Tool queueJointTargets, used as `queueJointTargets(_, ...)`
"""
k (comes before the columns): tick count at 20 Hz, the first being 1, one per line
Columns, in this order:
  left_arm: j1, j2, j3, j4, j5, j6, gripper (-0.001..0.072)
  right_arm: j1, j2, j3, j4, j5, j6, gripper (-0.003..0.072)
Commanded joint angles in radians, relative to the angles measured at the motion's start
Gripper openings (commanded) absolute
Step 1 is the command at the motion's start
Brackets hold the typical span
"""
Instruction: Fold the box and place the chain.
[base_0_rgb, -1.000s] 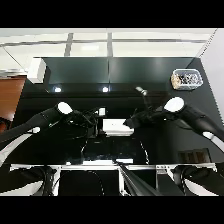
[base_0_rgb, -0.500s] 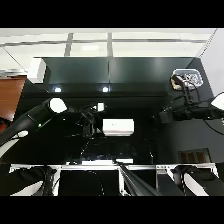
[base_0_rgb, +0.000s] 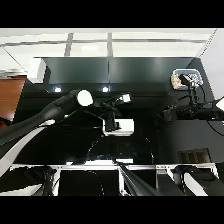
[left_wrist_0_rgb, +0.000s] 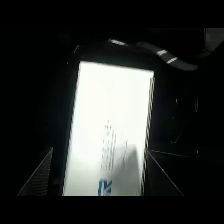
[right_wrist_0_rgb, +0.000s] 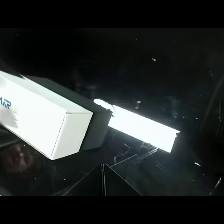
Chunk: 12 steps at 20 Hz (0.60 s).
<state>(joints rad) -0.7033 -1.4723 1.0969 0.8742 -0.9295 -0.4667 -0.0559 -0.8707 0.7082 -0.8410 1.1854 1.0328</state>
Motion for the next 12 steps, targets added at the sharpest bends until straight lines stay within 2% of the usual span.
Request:
queueJointTargets(1, -0.027, -0.072, 0.065, -0.002, -0.041, -0.043, 0.0716, -0.002, 0.000, -0.001, -0.003, -0.005, -0.001, 0.0017)
queueJointTargets(9, -0.027, -0.073, 0.068, 0.014, -0.102, -0.042, 0.0716, -0.002, 0.000, -0.008, -0.009, -0.005, -0.005, 0.0016)
queueJointTargets(12, -0.042, -0.074, 0.068, 0.119, -0.111, -0.123, 0.0716, -0.002, 0.000, -0.008, -0.009, -0.024, -0.005, 0.0017)
